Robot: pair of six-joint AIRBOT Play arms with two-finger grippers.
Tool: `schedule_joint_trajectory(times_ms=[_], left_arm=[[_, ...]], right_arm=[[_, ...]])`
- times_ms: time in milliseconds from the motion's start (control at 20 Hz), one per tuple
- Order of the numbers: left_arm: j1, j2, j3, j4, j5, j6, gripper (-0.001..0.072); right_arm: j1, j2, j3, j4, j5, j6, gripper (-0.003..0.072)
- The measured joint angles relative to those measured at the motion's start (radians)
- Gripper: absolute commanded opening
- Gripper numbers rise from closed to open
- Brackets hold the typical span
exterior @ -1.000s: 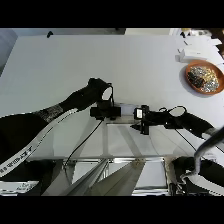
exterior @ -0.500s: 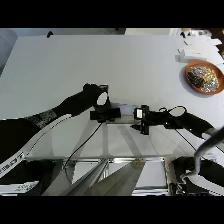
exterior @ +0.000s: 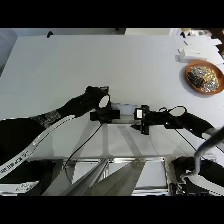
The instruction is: Fold the box and place the chain.
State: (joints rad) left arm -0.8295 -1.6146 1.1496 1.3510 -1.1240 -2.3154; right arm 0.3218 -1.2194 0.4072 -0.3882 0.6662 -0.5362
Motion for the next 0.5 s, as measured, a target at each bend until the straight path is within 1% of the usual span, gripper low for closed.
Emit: schedule_joint_trajectory(times_ms=[50,100,150,200,250,500], left_arm=[[0.000,-0.001,0.000,-0.001,0.000,-0.004,0.0001],[-0.001,-0.001,0.000,-0.001,0.001,-0.009,0.0024],[-0.002,-0.002,0.000,-0.002,0.001,-0.015,0.0113],[-0.001,-0.003,-0.001,-0.006,0.009,-0.021,0.0258],[-0.002,-0.004,-0.001,-0.006,0.006,-0.023,0.0323],[0.008,0.022,-0.002,-0.011,0.002,-0.003,0.0323]], right_arm=[[0.000,0.000,0.000,0.000,0.000,0.000,0.0405],[0.000,0.000,0.000,0.000,0.000,0.000,0.0405],[0.000,0.000,0.000,0.000,-0.001,0.001,0.0405],[0.000,0.000,0.000,0.000,-0.001,0.005,0.0405],[0.000,0.000,0.000,0.000,0.000,0.005,0.0405],[0.000,0.000,0.000,0.001,-0.002,0.006,0.0405]])
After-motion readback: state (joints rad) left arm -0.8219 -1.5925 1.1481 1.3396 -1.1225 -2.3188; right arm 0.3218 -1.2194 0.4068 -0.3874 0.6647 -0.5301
